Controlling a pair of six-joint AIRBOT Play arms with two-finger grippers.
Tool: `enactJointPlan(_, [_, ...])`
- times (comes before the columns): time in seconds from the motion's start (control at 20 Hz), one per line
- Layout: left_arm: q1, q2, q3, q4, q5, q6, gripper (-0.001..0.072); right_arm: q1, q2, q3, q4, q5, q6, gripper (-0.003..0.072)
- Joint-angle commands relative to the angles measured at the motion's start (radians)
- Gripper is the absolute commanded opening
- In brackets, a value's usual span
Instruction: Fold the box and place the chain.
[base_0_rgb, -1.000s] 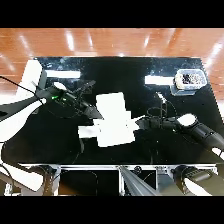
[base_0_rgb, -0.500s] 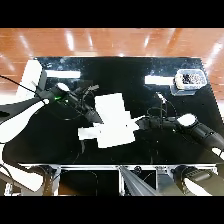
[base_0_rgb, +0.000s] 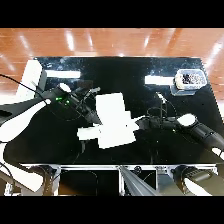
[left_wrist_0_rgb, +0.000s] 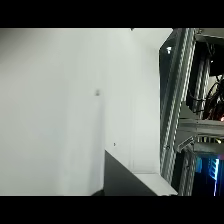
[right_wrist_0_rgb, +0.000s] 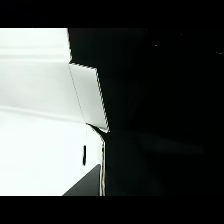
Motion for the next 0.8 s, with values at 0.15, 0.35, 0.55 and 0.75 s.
enactJointPlan(0.15, [-0.001, -0.001, 0.002, 0.004, 0.017, 0.025, 0.0023, 0.0, 0.001, 0.0, 0.0, 0.002, 0.0, 0.0031])
enactJointPlan(0.35, [-0.001, -0.001, 0.002, 0.0, 0.013, 0.025, 0.0023, 0.0, 0.001, 0.0, 0.0, 0.011, 0.0, 0.0031])
enactJointPlan(0.55, [0.0, -0.001, 0.004, -0.006, 0.006, 0.024, 0.0024, 0.0, 0.001, 0.0, 0.0, 0.024, 0.0, 0.0031])
enactJointPlan(0.75, [0.0, -0.001, 0.047, -0.006, 0.005, 0.024, 0.0026, 0.0, 0.001, 0.0, 0.0, 0.03, 0.0, 0.0031])
